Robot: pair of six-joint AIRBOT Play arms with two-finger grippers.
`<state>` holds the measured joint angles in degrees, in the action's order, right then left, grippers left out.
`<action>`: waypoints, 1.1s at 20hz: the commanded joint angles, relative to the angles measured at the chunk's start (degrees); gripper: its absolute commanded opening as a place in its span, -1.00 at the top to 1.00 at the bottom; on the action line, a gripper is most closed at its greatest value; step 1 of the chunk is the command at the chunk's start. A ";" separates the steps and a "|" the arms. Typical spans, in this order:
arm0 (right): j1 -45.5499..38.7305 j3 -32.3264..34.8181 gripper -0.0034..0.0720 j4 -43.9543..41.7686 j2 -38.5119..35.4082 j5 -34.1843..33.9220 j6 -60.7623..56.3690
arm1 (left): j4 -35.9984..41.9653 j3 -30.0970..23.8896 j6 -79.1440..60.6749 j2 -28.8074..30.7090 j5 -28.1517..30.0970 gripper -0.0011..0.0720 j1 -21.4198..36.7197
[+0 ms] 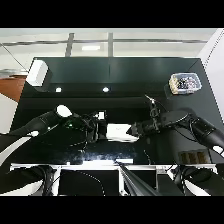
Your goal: Fold the box and place the chain.
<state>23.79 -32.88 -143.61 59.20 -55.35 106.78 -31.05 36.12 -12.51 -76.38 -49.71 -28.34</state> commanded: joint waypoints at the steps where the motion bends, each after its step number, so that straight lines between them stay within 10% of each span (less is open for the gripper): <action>1: -0.11 2.47 0.86 -0.98 0.13 1.84 -0.79 | -0.02 -0.04 0.00 -0.02 0.02 0.07 0.00; 22: -0.20 -0.90 0.85 0.81 1.73 -0.17 -1.42 | -0.02 -0.04 0.00 -0.02 0.02 0.07 0.00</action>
<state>23.59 -33.36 -144.44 60.36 -56.10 105.82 -31.07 36.10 -12.49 -76.38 -49.71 -28.34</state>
